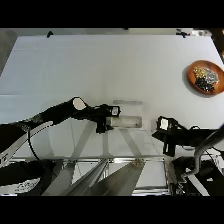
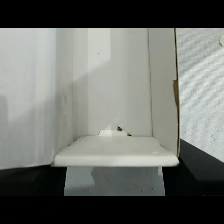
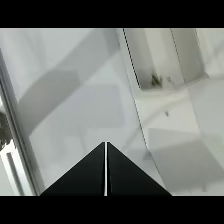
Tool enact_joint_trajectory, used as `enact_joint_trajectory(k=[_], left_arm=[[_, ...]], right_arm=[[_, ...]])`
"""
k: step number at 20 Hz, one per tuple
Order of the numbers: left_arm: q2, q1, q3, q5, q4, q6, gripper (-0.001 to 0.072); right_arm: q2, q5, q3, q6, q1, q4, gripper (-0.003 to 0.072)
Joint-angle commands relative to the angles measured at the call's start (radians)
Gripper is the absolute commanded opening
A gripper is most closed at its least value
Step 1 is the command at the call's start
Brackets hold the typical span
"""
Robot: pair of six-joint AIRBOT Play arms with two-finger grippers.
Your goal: Fold the box and place the chain.
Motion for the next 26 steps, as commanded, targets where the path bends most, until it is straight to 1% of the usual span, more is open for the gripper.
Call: enact_joint_trajectory(k=[1,2,4,6,9,11,12,13,14,15,17,19,21,26], left_arm=[[0.000,0.000,0.000,0.000,0.000,0.000,0.0347],[0.000,0.000,0.000,0.001,0.000,0.000,0.0347],[0.000,0.000,0.000,0.001,0.000,0.000,0.0347],[0.000,0.000,0.000,0.001,0.000,0.000,0.0347],[0.000,0.000,0.000,0.001,0.000,0.000,0.0347],[0.000,0.000,0.000,0.001,0.000,0.000,0.0347],[0.000,0.000,0.000,0.001,0.000,0.000,0.0347],[0.000,0.000,0.000,0.001,0.000,0.000,0.0347],[0.000,0.000,0.000,0.000,0.000,0.000,0.0347],[0.000,0.000,0.000,0.001,0.000,0.000,0.0347],[0.000,0.000,0.000,0.000,0.000,0.000,0.0347],[0.000,0.000,0.000,0.000,0.000,0.000,0.0347],[0.000,0.000,0.000,0.000,0.000,0.000,0.0347],[0.000,0.000,0.000,0.001,0.000,0.000,0.0347]], right_arm=[[0.000,0.131,0.138,0.215,0.000,-0.190,0.0011],[-0.035,0.143,0.171,0.214,0.000,-0.219,0.0010],[-0.155,0.163,0.203,0.203,0.000,-0.281,0.0010],[-0.303,0.145,0.211,0.111,0.010,-0.288,0.0011],[-0.452,-0.042,0.212,0.010,0.066,-0.266,0.0015],[-0.500,-0.188,0.211,-0.037,0.082,-0.235,0.0024],[-0.510,-0.251,0.211,-0.040,0.083,-0.198,0.0046],[-0.515,-0.312,0.211,-0.045,0.083,-0.150,0.0130],[-0.516,-0.362,0.211,-0.065,0.083,-0.122,0.0246],[-0.516,-0.402,0.211,-0.097,0.084,-0.102,0.0345],[-0.516,-0.430,0.207,-0.178,0.112,-0.098,0.0340],[-0.516,-0.426,0.190,-0.222,0.163,-0.099,0.0336],[-0.516,-0.423,0.166,-0.255,0.193,-0.103,0.0280],[-0.516,-0.367,0.119,-0.255,0.194,-0.136,0.0279]])
